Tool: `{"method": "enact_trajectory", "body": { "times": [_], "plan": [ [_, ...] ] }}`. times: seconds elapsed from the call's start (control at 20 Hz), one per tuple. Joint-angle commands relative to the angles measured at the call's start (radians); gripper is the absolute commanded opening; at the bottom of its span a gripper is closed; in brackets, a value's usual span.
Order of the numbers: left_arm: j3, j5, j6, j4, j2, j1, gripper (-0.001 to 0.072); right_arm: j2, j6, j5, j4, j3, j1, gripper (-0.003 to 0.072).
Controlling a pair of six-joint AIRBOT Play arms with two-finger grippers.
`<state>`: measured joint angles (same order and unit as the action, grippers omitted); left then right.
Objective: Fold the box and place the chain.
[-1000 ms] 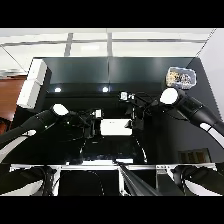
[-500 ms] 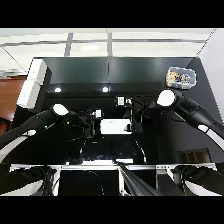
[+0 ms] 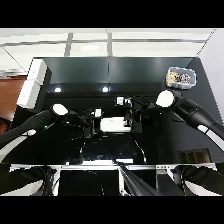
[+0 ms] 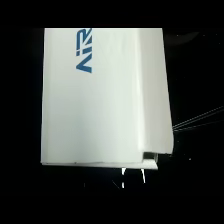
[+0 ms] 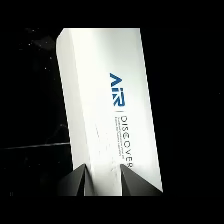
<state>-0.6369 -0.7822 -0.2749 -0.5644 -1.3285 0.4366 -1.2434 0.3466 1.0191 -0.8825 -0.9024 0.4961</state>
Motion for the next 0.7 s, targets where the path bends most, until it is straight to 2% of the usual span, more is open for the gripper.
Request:
{"method": "enact_trajectory", "body": {
  "times": [0.0, 0.35, 0.4, 0.65],
  "plan": [
    [0.000, -0.007, -0.002, -0.002, -0.001, 0.000, 0.0399, 0.001, 0.021, 0.018, -0.005, -0.004, 0.000, 0.0229],
    [0.000, -0.007, -0.002, -0.002, -0.001, 0.000, 0.0399, 0.032, 0.058, 0.000, -0.005, -0.008, 0.000, 0.0216],
    [0.000, -0.007, -0.002, -0.002, -0.001, 0.000, 0.0399, 0.032, 0.072, -0.003, -0.005, -0.008, 0.000, 0.0118],
    [0.000, -0.007, -0.002, -0.002, -0.001, 0.000, 0.0399, 0.031, 0.077, -0.003, -0.009, -0.007, 0.000, 0.0126]
  ]
}}
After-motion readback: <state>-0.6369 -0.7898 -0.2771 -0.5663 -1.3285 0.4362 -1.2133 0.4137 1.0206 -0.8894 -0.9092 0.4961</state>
